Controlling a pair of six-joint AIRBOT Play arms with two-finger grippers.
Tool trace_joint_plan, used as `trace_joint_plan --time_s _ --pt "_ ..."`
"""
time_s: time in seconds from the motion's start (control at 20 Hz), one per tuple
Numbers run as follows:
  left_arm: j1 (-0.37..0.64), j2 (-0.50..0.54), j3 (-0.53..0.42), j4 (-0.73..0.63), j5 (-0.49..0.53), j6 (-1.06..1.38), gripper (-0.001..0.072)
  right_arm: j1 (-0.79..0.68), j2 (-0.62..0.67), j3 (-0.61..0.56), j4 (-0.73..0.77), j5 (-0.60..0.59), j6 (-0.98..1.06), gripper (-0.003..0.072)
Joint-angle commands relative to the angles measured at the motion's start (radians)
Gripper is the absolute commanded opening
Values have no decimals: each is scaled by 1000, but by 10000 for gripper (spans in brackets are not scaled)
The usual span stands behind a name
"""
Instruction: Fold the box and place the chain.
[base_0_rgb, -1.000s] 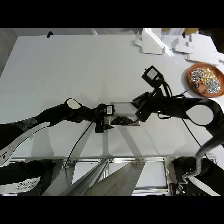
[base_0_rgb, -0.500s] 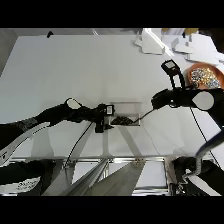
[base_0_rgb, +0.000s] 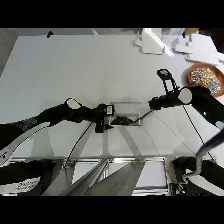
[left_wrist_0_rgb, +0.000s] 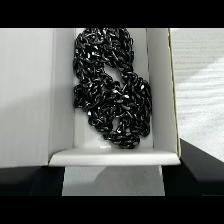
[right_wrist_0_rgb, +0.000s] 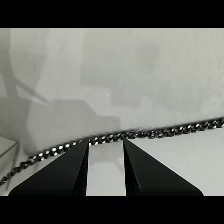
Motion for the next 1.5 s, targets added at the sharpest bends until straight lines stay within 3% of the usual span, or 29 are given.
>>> trace_joint_plan --time_s 0.0,0.15,0.25,0.35,0.8,0.85,0.95,1.0,1.1,1.2,1.3,1.45 --pt "0 0 0 0 0 0 208 -2 -49 1 -22 3 27 243" --pt "0 0 0 0 0 0 208 -33 -55 1 -22 2 60 245" --pt "0 0 0 0 0 0 208 -62 -55 1 -22 2 61 371" --pt "0 0 0 0 0 0 208 -74 -55 1 -22 1 61 409" --pt "0 0 0 0 0 0 208 -74 -130 1 -18 -2 72 398" --pt "0 0 0 0 0 0 208 -74 -145 1 -19 3 72 390" --pt "0 0 0 0 0 0 208 -74 -151 1 -19 -1 72 267" --pt "0 0 0 0 0 0 208 -74 -151 1 -19 -2 72 254" --pt "0 0 0 0 0 0 208 -74 -151 1 -21 -1 64 156" --pt "0 0 0 0 0 0 208 -74 -151 1 -21 11 63 147" --pt "0 0 0 0 0 0 208 -68 -138 1 -21 40 15 18" --pt "0 0 0 0 0 0 208 -65 -74 1 -21 58 -7 18"
